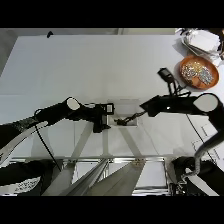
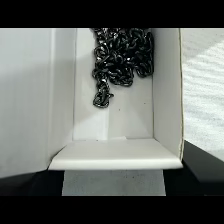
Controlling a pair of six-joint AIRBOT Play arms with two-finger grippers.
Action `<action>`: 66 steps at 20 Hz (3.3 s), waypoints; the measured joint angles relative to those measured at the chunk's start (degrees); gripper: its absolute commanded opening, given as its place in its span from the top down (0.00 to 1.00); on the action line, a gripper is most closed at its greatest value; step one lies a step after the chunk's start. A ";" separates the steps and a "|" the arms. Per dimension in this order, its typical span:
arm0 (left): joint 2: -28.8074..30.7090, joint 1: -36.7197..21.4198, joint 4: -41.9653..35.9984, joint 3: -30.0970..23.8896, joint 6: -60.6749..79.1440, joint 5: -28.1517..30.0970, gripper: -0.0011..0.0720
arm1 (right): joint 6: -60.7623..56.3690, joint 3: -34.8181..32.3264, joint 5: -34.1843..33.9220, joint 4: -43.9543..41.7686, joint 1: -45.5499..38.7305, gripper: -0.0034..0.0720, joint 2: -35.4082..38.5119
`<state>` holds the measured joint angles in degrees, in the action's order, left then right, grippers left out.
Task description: Fold the box and place the chain.
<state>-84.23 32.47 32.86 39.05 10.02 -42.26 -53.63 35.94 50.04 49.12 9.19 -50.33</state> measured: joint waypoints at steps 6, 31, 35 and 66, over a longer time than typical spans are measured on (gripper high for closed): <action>0.00 0.00 0.00 0.00 0.00 0.00 0.61 | -4.11 0.90 -5.16 11.69 -9.27 0.64 -5.40; 0.00 0.00 0.00 0.00 0.00 0.00 0.61 | -5.40 11.32 -1.44 31.87 -6.80 0.75 -26.36; 0.00 0.00 0.00 0.00 0.00 0.00 0.61 | -5.53 11.43 -1.79 32.11 -6.56 0.93 -28.35; -0.02 0.00 0.00 0.00 0.00 0.00 0.61 | -7.72 11.32 5.22 13.38 -6.29 0.94 27.21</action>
<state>-84.25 32.47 32.86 39.05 10.02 -42.26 -61.34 47.27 55.27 62.50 2.90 -23.11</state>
